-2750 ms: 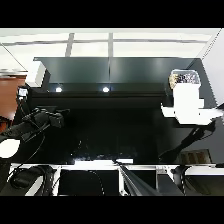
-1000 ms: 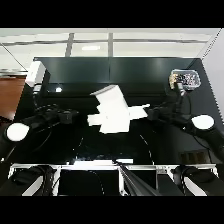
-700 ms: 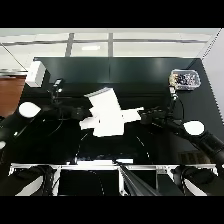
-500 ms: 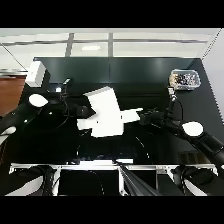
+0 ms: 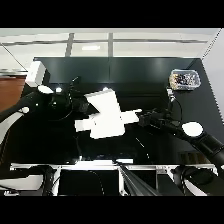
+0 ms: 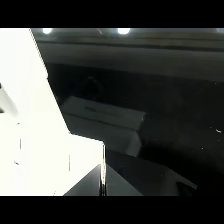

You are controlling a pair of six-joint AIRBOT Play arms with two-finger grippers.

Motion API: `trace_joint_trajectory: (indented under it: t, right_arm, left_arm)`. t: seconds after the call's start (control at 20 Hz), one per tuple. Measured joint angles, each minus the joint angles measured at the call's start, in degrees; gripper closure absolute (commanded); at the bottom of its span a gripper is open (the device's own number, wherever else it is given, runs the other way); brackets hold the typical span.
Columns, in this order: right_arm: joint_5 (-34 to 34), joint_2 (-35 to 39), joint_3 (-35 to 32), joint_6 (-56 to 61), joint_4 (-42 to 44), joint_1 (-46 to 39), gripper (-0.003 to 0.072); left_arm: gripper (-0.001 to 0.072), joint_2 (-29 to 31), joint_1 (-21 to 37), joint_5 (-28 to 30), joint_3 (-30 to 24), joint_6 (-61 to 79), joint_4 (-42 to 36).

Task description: Fold the box and place the chain.

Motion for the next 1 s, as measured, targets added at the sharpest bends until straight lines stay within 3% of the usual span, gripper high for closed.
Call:
trace_joint_trajectory:
  t: [0.15, 0.3, 0.4, 0.5, 0.55, 0.65, 0.8, 1.0]
  right_arm:
    - [0.22, 0.02, 0.00, 0.22, 0.00, 0.00, 0.0674]
    - [0.35, 0.02, 0.00, 0.42, -0.02, 0.02, 0.0674]
    - [0.39, 0.02, 0.00, 0.44, -0.04, 0.02, 0.0674]
    - [0.42, 0.00, 0.00, 0.57, -0.22, 0.00, 0.0672]
    - [0.46, 0.00, 0.00, 0.59, -0.44, 0.00, 0.0592]
    - [1.07, 0.02, 0.04, 0.61, -1.57, -0.13, -0.0025]
    - [6.73, 0.07, 2.75, 0.61, -4.76, -2.64, -0.0032]
    - [23.04, 0.07, 10.75, -0.15, -16.92, -6.08, -0.0032]
  left_arm:
    - [0.0049, -4.11, 1.27, -7.02, 1.88, 6.49, -1.97]
    - [0.0350, -6.73, 1.11, -10.08, 2.97, 11.08, -2.36]
    - [0.0610, -7.63, 0.72, -11.17, 3.65, 13.31, -1.95]
    - [0.0663, -8.17, 0.50, -11.63, 4.46, 14.78, -0.79]
    - [0.0680, -8.31, 0.44, -12.04, 4.98, 15.37, -0.15]
    - [0.0683, -8.50, 0.31, -12.26, 6.01, 15.82, 1.53]
    - [0.0686, -7.67, 0.20, -12.57, 6.99, 15.54, 3.17]
    - [0.0685, -2.32, -1.64, -11.08, 5.79, 16.04, 4.39]
